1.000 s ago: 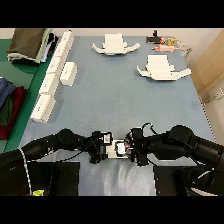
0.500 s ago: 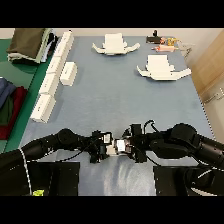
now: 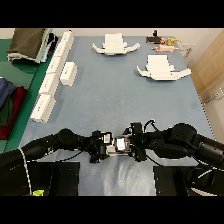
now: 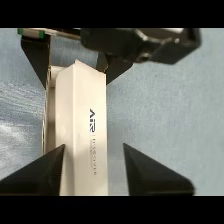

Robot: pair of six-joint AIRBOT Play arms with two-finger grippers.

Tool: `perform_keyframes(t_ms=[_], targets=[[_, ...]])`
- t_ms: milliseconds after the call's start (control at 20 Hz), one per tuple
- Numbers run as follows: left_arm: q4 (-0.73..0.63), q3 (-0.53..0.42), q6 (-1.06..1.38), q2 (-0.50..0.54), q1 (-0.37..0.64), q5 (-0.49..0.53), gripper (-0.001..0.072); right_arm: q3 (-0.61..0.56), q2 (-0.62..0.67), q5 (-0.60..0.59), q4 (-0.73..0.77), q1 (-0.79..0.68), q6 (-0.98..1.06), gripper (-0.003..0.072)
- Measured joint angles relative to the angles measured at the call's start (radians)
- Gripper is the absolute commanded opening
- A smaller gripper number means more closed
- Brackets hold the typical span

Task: Fold the box.

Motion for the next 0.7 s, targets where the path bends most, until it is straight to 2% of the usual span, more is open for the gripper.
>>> perform_keyframes(t_ms=[100,150,350,400,600,650,700], targets=[[0.000,0.000,-0.001,0.000,0.000,0.000,0.0473,0.000,0.000,-0.005,0.000,0.000,0.003,0.0390],[0.000,0.000,0.000,0.000,0.000,0.000,0.0472,0.000,-0.001,-0.006,0.003,0.000,0.003,0.0338],[0.001,0.000,0.002,0.000,0.000,0.000,0.0472,0.000,-0.013,-0.025,0.048,0.000,0.004,0.0324],[0.001,0.000,0.002,0.000,0.000,0.000,0.0472,0.000,-0.019,-0.031,0.061,0.000,0.004,0.0269],[0.002,0.000,0.002,0.000,0.000,0.000,0.0472,0.000,-0.039,-0.048,0.110,0.000,0.005,0.0255],[0.002,0.000,0.002,0.000,0.000,-0.001,0.0472,0.000,-0.041,-0.051,0.117,0.000,0.005,0.0165],[0.002,0.000,0.002,0.000,0.000,-0.001,0.0472,0.000,-0.043,-0.052,0.126,-0.001,0.005,0.0140]])
